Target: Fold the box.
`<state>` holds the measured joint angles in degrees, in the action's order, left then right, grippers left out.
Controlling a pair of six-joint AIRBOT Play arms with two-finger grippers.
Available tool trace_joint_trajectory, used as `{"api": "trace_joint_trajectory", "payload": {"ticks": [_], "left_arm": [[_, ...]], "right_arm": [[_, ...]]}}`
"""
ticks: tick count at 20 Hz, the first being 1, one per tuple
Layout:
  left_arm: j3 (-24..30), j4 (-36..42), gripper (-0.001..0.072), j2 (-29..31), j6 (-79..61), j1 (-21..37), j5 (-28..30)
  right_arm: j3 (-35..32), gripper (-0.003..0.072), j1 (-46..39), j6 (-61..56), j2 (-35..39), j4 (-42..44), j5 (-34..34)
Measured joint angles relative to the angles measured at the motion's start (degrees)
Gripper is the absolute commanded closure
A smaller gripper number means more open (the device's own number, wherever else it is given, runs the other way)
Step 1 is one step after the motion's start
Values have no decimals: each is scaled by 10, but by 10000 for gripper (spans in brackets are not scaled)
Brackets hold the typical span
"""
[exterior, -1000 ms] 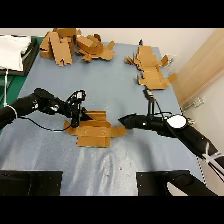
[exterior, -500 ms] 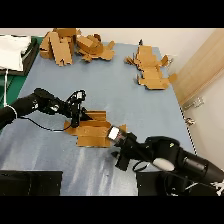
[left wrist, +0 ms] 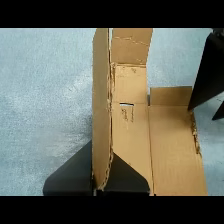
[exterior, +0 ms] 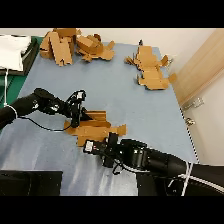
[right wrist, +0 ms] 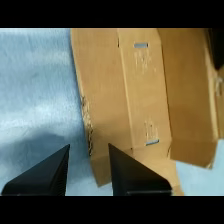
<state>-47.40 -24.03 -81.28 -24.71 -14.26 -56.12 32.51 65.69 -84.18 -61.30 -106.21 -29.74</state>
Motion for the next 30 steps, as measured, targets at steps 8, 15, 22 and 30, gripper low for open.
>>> {"api": "trace_joint_trajectory", "payload": {"ticks": [8, 15, 22, 30], "left_arm": [[0, 0, 693, 0, 0, 0, 0], [0, 0, 694, 0, 0, 0, 0], [0, 0, 694, 0, 0, 0, 0], [0, 0, 694, 0, 0, 0, 0]], "right_arm": [[24, 305, 3, -3, -28, -38, -18], [25, 305, 3, -4, -53, -43, -26], [38, 306, 3, -6, -61, -84, -28], [69, 306, -11, -26, -62, -124, -53]]}}
